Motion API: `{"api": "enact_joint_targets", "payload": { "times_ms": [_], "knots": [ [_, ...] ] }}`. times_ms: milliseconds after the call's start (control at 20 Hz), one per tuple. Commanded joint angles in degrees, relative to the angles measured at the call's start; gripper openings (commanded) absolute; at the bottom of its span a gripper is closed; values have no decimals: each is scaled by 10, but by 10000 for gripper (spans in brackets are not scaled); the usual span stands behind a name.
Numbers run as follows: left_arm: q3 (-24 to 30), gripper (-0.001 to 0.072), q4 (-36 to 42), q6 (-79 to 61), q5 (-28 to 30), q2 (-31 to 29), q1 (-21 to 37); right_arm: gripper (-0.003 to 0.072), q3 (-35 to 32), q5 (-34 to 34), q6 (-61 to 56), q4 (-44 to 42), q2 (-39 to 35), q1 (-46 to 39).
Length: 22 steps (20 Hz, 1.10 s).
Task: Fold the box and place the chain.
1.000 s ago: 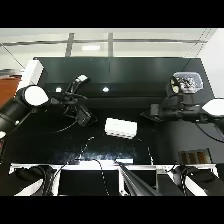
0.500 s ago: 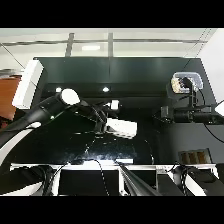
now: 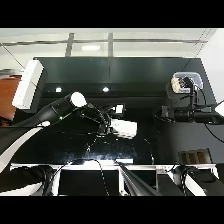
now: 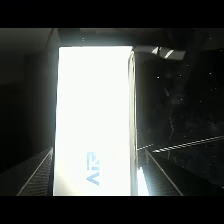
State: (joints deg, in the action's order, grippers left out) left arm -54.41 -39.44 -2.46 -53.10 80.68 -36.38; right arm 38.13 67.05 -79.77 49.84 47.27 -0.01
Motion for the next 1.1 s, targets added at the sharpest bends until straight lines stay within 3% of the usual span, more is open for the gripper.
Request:
{"api": "enact_joint_targets", "payload": {
  "times_ms": [0, 150, 1050],
  "knots": [
    [0, 715, 1, 2, 7, 2, -1, 17, 0, -4, -3, 2, -1, 0],
    [0, 714, -2, 10, 27, 2, -1, 17, 0, -2, -3, 2, -1, 0],
    [1, 713, -3, 29, 16, 14, -8, 17, 0, -2, -3, 3, -1, 0]
  ]
}}
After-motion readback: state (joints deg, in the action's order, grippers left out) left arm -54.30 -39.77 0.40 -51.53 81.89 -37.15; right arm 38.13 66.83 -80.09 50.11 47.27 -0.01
